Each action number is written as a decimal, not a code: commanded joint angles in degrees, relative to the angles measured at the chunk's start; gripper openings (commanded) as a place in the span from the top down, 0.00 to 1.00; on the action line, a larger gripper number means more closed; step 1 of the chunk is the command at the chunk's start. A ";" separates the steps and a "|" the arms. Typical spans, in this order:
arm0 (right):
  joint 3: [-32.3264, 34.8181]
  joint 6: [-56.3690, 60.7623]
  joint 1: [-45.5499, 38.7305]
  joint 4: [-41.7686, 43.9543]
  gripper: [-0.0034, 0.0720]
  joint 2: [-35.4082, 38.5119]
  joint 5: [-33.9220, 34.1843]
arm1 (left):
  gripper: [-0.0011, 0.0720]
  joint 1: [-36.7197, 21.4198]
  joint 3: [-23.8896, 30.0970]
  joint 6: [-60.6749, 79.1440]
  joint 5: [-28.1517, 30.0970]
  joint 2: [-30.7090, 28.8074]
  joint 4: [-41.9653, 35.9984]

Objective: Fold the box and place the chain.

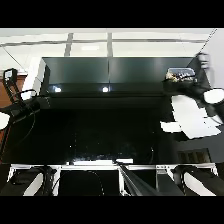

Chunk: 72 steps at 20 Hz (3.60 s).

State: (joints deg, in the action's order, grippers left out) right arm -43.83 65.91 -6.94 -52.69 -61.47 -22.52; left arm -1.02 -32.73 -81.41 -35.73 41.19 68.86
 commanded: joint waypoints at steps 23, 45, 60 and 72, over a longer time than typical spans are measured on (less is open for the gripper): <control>-38.47 -10.54 -44.72 -13.92 0.94 -34.40 -61.94 | 0.01 0.02 0.00 0.02 -6.03 7.96 -9.14; 18.91 -11.69 7.04 32.98 0.93 11.76 -21.84 | 0.02 13.16 -17.81 11.85 -18.36 40.39 -35.32; 18.91 -11.69 7.76 32.96 0.93 11.78 -22.69 | 0.10 13.97 -24.26 35.87 -44.76 61.00 -50.56; 18.91 -11.72 7.76 32.92 0.93 11.76 -22.25 | 0.79 18.03 -34.27 49.16 -52.00 61.07 -39.47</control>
State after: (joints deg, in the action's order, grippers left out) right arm -24.93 54.19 0.78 -19.75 -49.76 -44.84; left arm 15.73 -65.60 -35.75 -86.67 102.21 28.73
